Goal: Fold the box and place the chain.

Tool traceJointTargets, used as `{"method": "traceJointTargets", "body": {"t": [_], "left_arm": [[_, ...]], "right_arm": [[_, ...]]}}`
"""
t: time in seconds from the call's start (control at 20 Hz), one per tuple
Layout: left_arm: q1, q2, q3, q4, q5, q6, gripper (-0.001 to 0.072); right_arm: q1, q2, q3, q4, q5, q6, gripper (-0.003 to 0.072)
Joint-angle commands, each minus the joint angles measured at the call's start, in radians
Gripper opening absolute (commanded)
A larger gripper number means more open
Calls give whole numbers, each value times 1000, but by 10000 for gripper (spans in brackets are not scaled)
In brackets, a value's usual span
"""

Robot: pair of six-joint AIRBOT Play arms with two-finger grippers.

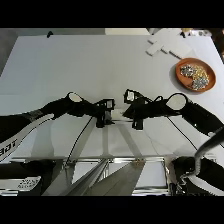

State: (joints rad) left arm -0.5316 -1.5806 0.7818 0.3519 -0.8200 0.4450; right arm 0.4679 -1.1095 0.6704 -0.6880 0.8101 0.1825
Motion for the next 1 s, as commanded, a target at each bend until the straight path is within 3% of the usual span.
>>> {"method": "traceJointTargets", "body": {"t": [0.0,0.95], "left_arm": [[0,1,1,0,0,0,33],[0,1,1,0,0,0,33]], "right_arm": [[0,-15,-18,38,-80,-6,14],[0,-71,-66,14,-5,-9,16]]}}
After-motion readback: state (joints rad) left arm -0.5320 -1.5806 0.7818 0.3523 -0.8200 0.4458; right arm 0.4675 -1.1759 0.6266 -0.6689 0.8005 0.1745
